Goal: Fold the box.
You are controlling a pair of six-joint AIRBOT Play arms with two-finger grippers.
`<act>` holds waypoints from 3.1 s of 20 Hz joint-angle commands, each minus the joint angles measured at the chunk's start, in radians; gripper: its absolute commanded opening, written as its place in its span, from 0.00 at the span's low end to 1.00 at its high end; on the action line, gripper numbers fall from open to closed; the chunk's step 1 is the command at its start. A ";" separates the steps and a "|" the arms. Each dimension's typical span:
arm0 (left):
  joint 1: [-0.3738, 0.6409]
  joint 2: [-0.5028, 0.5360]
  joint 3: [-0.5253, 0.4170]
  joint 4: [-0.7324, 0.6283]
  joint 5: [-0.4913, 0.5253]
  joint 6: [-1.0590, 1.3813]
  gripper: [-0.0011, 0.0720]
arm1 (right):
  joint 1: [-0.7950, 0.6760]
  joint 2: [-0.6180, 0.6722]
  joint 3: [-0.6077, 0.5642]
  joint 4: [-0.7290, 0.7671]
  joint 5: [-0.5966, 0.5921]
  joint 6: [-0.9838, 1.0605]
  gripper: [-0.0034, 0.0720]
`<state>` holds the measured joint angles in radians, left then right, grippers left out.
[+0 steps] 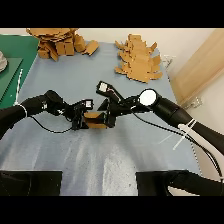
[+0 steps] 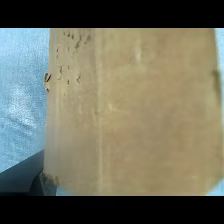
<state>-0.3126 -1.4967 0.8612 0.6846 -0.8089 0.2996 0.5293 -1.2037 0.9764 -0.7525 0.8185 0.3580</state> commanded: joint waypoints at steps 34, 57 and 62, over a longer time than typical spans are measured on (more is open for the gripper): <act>0.000 0.000 0.000 -0.004 -0.014 -0.005 0.74 | 0.041 -0.160 0.001 -0.069 -0.039 -0.171 0.65; 0.000 0.000 0.000 -0.004 -0.014 -0.005 0.74 | 0.077 -0.100 0.000 -0.150 -0.112 -0.113 0.35; 0.000 0.000 0.000 -0.004 -0.013 -0.005 0.74 | 0.077 -0.125 0.000 -0.149 -0.113 -0.111 0.34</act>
<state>-0.3126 -1.4975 0.8612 0.6807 -0.8230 0.2951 0.6060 -1.3178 0.9768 -0.9016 0.7055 0.2432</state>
